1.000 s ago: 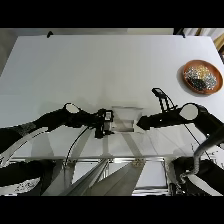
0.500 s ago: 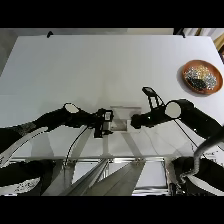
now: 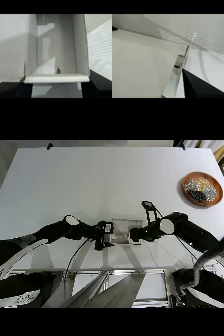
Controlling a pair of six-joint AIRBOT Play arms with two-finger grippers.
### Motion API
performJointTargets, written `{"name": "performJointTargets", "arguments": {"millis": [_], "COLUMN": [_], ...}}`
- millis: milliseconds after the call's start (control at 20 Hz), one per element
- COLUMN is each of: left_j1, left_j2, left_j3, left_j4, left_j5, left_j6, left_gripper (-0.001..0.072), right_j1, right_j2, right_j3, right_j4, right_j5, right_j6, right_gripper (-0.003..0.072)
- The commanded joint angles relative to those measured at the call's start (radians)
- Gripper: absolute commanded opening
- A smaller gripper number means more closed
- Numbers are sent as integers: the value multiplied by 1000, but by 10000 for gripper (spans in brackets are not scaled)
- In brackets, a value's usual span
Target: Fold the box and place the chain.
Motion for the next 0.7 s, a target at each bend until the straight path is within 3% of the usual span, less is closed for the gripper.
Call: {"name": "performJointTargets", "arguments": {"millis": [0, 300, 450, 650], "left_j1": [0, 0, 0, 0], "left_j2": [1, 1, 1, 1], "left_j3": [1, 1, 1, 1], "left_j4": [7, 7, 7, 7], "left_j5": [3, 3, 3, 3], "left_j6": [0, 0, 0, 0], "left_gripper": [274, 274, 274, 274], "right_j1": [3, 21, 59, 75], "right_j2": [1, 1, 1, -23], "right_j3": [2, 6, 6, 13], "right_j4": [-32, -66, -155, -178], "right_j5": [-16, 3, -1, 21], "right_j6": [80, 87, 190, 214], "right_gripper": [458, 464, 620, 620]}}
